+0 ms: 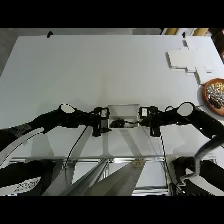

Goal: Fold the box and place the chain.

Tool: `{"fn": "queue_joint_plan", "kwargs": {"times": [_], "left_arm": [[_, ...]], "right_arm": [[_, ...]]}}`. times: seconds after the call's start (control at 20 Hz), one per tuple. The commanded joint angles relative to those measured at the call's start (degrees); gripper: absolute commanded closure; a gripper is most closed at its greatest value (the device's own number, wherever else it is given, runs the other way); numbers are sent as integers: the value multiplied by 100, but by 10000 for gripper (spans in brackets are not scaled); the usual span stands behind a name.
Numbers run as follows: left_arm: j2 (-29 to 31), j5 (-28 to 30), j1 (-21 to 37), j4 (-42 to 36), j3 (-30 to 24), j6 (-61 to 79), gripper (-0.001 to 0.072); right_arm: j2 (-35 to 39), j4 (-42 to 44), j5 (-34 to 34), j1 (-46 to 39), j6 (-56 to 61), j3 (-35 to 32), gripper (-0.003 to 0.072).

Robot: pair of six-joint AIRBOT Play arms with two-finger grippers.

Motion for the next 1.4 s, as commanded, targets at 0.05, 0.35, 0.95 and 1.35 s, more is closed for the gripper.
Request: {"fn": "queue_joint_plan", "kwargs": {"times": [0.05,0.35,0.95,1.35], "left_arm": [[2,0,2,0,0,2,640],[2,0,2,0,0,2,640],[2,0,2,2,0,2,640],[2,2,2,0,0,2,640]], "right_arm": [[634,72,-22,22,953,-2,670],[2031,1316,7,66,966,-2,670],[527,2306,-2481,2645,964,-2,666],[1187,1685,-1344,1443,1228,192,505]]}}
